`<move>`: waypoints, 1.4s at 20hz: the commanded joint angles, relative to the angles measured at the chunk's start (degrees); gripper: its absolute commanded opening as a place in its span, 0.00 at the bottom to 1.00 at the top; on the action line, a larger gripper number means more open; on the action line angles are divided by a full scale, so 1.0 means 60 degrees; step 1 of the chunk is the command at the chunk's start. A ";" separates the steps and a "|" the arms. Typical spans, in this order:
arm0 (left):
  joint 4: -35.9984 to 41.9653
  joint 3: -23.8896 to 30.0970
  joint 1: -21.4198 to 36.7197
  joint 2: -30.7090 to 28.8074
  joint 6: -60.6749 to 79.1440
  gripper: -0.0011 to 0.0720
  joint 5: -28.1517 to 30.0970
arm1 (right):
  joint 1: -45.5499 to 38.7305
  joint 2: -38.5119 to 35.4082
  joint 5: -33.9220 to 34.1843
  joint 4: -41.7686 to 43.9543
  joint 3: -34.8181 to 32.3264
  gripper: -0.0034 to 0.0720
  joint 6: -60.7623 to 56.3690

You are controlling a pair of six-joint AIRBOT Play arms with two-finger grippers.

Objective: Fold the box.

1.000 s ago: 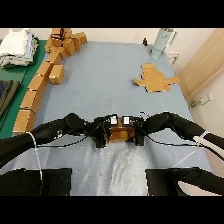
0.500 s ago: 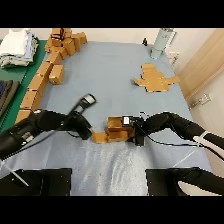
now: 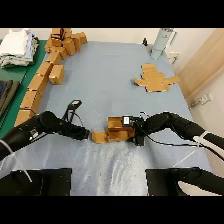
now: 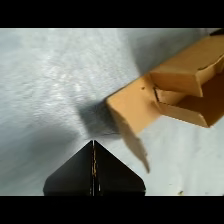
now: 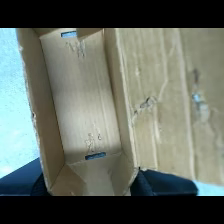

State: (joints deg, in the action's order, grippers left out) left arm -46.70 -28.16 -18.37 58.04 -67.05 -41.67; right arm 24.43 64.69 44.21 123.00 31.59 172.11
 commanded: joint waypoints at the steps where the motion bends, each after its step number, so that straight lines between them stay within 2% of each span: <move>1: 0.2237 0.0076 -0.0415 0.0903 0.1341 0.03 0.0433 | 0.0007 0.0000 0.0000 -0.0004 -0.0004 0.82 0.0000; 9: 0.2477 -0.0044 -0.0630 0.1213 0.1534 0.03 0.0441 | 0.0007 0.0000 0.0000 -0.0007 -0.0004 0.82 -0.0004; 16: 0.2466 -0.0860 -0.0627 0.1202 0.1781 0.04 -0.0164 | 0.0007 0.0000 0.0000 -0.0011 -0.0004 0.82 -0.0004; 17: 0.2466 -0.0965 -0.0627 0.1202 0.1778 0.20 -0.0237 | 0.0007 0.0000 0.0000 -0.0011 -0.0004 0.82 -0.0004; 18: 0.2466 -0.1045 -0.0627 0.1202 0.1770 0.55 -0.0248 | 0.0007 0.0000 -0.0004 -0.0011 -0.0004 0.82 -0.0004; 19: 0.2463 -0.1093 -0.0627 0.1202 0.1774 0.49 -0.0244 | 0.0007 0.0000 0.0000 -0.0011 -0.0004 0.82 -0.0004; 28: 0.2361 -0.1133 -0.0488 0.1246 0.1494 0.49 -0.0310 | 0.0007 0.0000 -0.0004 -0.0011 -0.0004 0.82 0.0000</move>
State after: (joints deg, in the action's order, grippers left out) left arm -32.29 -34.83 -21.82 65.49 -56.77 -43.11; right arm 24.43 64.69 44.21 122.93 31.59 172.11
